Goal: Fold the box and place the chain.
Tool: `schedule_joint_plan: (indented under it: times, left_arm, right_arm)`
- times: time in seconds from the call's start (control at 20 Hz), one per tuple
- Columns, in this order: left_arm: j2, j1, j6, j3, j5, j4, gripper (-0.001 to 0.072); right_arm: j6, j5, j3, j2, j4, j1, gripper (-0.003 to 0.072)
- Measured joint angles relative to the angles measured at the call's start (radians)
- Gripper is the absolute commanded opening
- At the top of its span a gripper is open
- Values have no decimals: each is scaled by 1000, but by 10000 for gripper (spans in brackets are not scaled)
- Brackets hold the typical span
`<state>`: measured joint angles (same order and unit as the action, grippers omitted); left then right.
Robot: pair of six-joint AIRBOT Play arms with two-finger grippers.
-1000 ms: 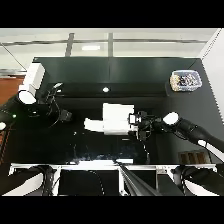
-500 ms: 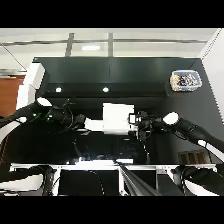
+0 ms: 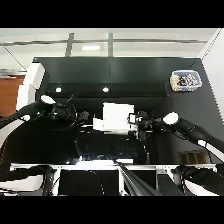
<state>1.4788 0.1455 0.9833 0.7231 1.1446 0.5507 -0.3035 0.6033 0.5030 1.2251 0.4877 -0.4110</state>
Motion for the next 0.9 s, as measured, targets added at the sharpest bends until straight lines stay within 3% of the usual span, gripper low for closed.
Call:
schedule_joint_plan:
  times: [0.05,0.1,0.3,0.45,0.9]
  left_arm:
    - [0,0,-9,10,7,-3,493]
    - [0,1,-16,22,13,-6,692]
    - [0,3,-28,63,33,-10,703]
    - [0,9,-31,81,60,-14,563]
    - [0,70,-17,116,103,-34,559]
  right_arm:
    - [0,0,0,0,0,0,464]
    - [0,0,0,0,0,0,464]
    - [0,1,0,0,0,0,464]
    - [0,1,0,0,0,0,465]
    - [0,1,0,0,0,0,464]
